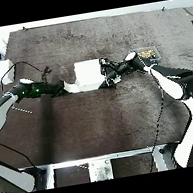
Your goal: Fold the box and place the chain.
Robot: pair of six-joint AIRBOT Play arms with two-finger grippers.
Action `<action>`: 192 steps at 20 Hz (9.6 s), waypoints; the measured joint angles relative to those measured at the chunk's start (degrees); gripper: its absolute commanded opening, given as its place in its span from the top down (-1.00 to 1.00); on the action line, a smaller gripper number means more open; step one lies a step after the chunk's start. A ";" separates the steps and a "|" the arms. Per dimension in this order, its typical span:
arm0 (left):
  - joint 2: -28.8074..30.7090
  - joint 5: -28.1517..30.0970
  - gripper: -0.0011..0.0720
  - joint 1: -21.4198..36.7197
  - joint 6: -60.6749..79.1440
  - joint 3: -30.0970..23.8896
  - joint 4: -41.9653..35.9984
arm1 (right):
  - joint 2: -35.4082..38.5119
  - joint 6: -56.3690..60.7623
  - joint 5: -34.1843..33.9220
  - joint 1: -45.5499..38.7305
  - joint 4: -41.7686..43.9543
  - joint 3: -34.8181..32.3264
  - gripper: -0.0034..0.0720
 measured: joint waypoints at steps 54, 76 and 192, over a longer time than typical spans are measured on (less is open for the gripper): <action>1.81 -1.84 -0.02 -18.32 -47.82 21.73 40.63 | 0.00 0.02 0.02 0.00 -0.02 0.00 -0.27; -8.63 -14.43 0.03 -25.18 -64.61 36.00 58.77 | 0.00 0.02 0.02 0.00 0.00 0.00 -0.27; -11.93 -11.13 -0.98 -3.85 86.99 17.59 -3.26 | -0.02 0.04 0.00 -0.04 0.00 0.00 -0.27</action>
